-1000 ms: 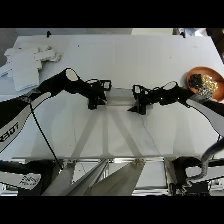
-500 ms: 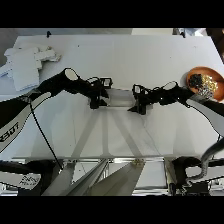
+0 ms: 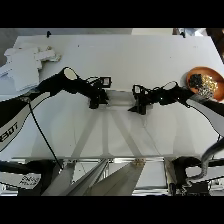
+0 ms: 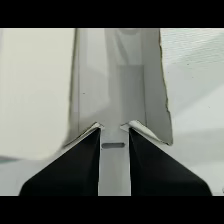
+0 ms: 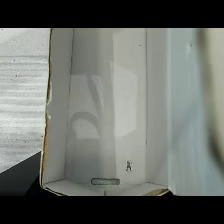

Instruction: Fold the box and place the chain.

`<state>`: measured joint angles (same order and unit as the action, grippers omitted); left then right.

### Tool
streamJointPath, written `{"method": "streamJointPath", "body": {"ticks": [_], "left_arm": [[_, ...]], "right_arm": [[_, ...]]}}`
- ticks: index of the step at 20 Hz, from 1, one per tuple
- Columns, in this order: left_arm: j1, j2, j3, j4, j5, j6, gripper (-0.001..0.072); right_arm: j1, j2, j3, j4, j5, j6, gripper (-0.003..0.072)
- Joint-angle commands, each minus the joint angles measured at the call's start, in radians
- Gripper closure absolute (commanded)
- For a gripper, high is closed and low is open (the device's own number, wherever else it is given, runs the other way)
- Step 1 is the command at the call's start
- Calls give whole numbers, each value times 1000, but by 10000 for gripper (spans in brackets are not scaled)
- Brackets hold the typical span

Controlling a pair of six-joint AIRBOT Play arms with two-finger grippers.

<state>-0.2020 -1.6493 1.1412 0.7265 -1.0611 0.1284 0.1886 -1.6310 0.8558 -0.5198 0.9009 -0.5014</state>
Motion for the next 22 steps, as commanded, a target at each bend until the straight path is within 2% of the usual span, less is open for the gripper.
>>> {"method": "streamJointPath", "body": {"ticks": [1, 5, 8, 10, 12, 14, 16, 18, 22], "left_arm": [[47, 41, 0, 6, -103, -1, 515], [165, 144, 0, 6, -185, -3, 516], [279, 200, -1, 7, -200, -144, 527], [344, 206, -1, 9, -201, -287, 698], [375, 206, -9, 46, -197, -442, 703], [373, 205, -27, 143, -172, -604, 703], [351, 204, -64, 214, -74, -754, 703], [317, 198, -110, 215, 18, -884, 703], [209, 175, -144, 218, 47, -945, 703]], "right_arm": [[0, 1, 1, 1, 0, 2, 284], [0, 1, 1, 1, 0, 2, 284], [0, 1, 1, 1, 0, 2, 284], [0, 1, 1, 1, 0, 2, 284], [0, 1, 1, 1, 0, 2, 284], [0, 1, 1, 1, 0, 2, 284], [0, 1, 1, 1, 0, 2, 284], [0, 1, 1, 1, 0, 2, 284], [0, 1, 1, 1, 0, 2, 284]]}}
